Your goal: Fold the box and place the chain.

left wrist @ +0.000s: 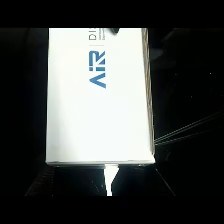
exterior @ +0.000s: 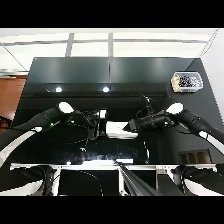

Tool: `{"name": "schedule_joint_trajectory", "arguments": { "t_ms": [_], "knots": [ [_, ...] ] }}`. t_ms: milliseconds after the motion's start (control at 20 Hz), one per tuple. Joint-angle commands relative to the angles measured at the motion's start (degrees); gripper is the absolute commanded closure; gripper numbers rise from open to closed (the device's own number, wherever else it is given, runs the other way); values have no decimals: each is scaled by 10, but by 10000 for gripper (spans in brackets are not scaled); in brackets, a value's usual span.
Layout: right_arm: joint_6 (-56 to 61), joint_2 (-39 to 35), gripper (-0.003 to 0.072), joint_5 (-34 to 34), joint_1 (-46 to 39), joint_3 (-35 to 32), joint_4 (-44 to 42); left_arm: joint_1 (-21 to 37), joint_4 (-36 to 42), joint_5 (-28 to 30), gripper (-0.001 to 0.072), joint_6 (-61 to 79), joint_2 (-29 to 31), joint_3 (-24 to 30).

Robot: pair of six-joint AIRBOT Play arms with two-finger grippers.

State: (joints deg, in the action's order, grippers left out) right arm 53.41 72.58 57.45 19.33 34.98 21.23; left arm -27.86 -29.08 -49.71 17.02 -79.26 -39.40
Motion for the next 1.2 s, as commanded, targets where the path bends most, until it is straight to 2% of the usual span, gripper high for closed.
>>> {"name": "schedule_joint_trajectory", "arguments": {
  "t_ms": [0,200,450,500,550,650,800,900,1000,1150],
  "knots": [
    [-1,10,674,-22,0,-2,13,0,0,0,303,0,0,0],
    [-6,5,674,7,-2,7,12,0,0,-2,305,0,0,0],
    [6,-70,673,133,-63,67,19,3,-3,-3,298,-17,2,0],
    [16,-95,673,155,-86,78,26,4,-3,-5,212,-26,3,0],
    [29,-124,673,174,-114,87,42,7,-5,-12,-4,-39,5,0],
    [51,-181,674,200,-174,96,85,18,-25,-40,-4,-75,17,-1],
    [64,-248,673,220,-260,96,150,34,-104,-87,-4,-155,61,-1],
    [64,-264,673,225,-297,96,166,36,-130,-101,-4,-188,90,-4],
    [64,-264,673,220,-315,96,172,33,-122,-99,-2,-211,111,-14],
    [64,-264,672,209,-318,96,178,5,-123,-86,1,-265,109,-57]
  ]
}}
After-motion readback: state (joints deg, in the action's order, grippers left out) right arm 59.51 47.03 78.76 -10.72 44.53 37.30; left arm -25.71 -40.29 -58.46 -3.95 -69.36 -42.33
